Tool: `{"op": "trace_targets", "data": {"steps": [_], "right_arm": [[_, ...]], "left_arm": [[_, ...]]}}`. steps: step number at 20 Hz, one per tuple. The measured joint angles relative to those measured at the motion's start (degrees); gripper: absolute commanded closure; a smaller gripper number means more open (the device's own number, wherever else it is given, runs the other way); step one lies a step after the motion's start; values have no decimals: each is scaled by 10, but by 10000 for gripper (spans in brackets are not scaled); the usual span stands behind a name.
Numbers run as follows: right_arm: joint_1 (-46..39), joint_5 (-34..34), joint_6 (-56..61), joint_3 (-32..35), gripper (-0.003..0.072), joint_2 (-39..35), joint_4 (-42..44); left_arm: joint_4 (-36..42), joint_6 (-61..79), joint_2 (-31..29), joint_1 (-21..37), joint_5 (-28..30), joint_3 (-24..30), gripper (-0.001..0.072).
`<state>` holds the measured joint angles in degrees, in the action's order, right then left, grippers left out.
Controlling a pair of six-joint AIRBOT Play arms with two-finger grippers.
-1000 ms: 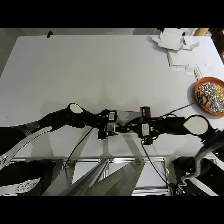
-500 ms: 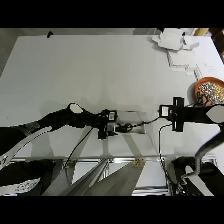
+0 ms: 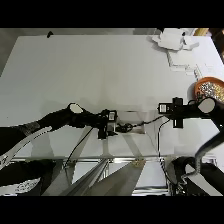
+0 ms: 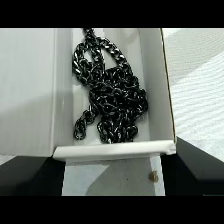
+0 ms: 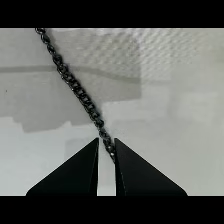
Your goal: Fold the box and place the chain.
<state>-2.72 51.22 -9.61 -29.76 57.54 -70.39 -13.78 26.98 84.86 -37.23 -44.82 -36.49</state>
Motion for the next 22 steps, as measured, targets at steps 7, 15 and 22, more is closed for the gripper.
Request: {"op": "trace_targets", "data": {"steps": [7,15,22], "right_arm": [[-1,-24,-34,0,487,52,7],[-1,-31,-53,3,615,63,25],[19,7,-56,22,665,21,27]], "left_arm": [[0,0,0,0,0,0,438],[0,0,0,0,0,0,438],[0,0,0,0,0,0,438]]}}
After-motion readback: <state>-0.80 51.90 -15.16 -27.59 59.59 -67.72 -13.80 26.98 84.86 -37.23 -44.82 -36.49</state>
